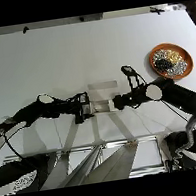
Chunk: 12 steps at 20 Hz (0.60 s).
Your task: Fold the box and place the chain.
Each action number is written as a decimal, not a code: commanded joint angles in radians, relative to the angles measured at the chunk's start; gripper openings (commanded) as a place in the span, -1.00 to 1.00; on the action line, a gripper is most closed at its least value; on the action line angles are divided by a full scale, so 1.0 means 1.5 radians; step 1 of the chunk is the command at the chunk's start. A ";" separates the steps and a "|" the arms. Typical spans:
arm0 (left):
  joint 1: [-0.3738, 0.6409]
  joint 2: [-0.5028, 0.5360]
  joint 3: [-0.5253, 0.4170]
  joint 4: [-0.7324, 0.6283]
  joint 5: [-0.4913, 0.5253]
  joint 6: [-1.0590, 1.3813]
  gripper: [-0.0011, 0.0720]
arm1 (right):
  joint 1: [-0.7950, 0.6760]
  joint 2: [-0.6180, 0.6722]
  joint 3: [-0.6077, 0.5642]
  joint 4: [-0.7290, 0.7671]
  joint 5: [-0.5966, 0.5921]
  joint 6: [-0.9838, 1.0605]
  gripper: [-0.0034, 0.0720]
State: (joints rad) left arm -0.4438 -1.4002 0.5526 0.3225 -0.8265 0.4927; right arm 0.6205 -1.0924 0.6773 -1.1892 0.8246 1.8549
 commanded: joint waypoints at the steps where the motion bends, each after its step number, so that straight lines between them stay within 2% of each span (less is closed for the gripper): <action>1: 0.000 0.000 0.000 0.000 0.000 0.000 -0.23 | 0.023 -0.025 0.022 -0.039 0.004 0.061 0.14; 12: 0.000 0.000 0.000 0.000 0.000 0.000 -0.23 | 0.056 -0.044 0.039 -0.123 0.025 0.178 0.13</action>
State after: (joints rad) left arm -0.4438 -1.4002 0.5526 0.3225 -0.8268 0.4927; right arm 0.6838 -1.1423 0.7231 -1.3338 0.8566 2.0731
